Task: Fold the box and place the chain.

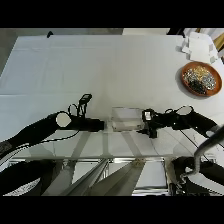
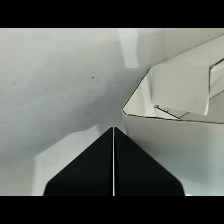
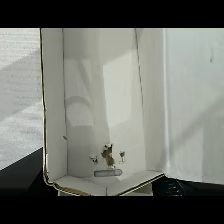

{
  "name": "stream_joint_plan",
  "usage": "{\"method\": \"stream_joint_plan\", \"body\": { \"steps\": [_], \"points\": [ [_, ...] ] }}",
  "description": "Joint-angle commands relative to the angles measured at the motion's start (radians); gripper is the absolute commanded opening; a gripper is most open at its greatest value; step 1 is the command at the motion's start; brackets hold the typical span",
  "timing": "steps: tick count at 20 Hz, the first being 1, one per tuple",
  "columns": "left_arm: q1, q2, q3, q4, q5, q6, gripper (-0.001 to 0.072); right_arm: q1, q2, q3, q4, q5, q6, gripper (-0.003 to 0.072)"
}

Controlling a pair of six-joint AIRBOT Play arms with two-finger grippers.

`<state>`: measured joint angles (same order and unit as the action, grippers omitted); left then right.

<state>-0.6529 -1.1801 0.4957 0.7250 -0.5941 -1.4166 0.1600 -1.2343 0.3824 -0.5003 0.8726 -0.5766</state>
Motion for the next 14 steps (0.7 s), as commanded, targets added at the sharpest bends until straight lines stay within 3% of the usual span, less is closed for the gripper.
{"method": "stream_joint_plan", "body": {
  "steps": [1,4,7,14],
  "points": [
    [-0.017,0.001,0.01,-0.041,-0.003,0.031,0.0007,0.0,0.0,0.0,0.0,0.0,0.0,0.0434],
    [-0.037,0.01,0.035,-0.04,0.013,0.03,0.0025,0.0,0.0,0.0,0.0,0.0,0.0,0.0434],
    [-0.037,0.013,0.066,-0.042,0.013,0.029,0.0164,0.0,0.0,0.0,0.0,0.0,0.0,0.0434],
    [-0.062,0.012,0.101,-0.045,-0.002,0.029,0.0162,0.0,0.0,0.0,0.0,0.0,0.0,0.0434]
  ]
}}
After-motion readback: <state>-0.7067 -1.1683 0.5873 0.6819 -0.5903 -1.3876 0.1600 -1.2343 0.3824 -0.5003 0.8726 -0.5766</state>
